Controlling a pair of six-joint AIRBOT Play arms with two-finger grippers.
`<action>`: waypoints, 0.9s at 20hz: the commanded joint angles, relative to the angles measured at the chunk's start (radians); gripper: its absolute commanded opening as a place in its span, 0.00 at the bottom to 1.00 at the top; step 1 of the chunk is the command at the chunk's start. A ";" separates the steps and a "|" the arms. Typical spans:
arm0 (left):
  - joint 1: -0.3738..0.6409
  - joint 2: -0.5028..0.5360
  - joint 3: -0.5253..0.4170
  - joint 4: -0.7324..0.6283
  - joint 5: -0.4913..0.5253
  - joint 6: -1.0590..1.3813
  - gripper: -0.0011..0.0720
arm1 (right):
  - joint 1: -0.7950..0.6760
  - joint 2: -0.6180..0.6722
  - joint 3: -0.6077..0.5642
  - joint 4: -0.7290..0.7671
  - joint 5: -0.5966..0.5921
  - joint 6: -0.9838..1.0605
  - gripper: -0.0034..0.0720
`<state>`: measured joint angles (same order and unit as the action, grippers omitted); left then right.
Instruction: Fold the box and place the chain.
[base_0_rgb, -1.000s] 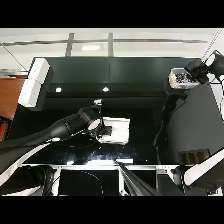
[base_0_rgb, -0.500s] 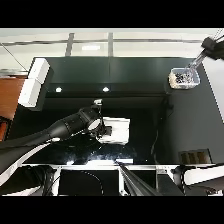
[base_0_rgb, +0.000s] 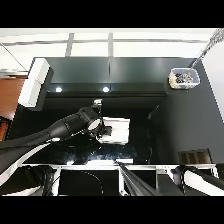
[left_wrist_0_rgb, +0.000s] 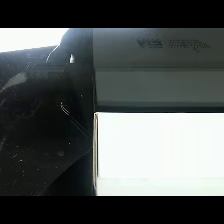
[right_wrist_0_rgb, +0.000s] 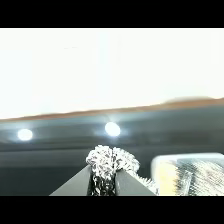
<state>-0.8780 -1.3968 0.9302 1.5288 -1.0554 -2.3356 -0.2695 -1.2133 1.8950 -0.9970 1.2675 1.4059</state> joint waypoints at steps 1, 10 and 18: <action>0.000 0.000 0.000 0.001 0.000 0.000 0.05 | 0.077 0.132 0.000 0.057 0.063 -0.031 0.10; 0.000 0.000 0.000 0.000 -0.001 0.000 0.05 | 0.404 0.241 -0.063 0.058 0.254 -0.030 0.10; 0.000 0.000 0.000 0.000 -0.001 0.000 0.05 | 0.591 0.241 -0.065 0.061 0.399 -0.030 0.10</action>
<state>-0.8780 -1.3968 0.9302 1.5288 -1.0569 -2.3352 0.2619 -0.9741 1.8309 -0.9390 1.6257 1.3758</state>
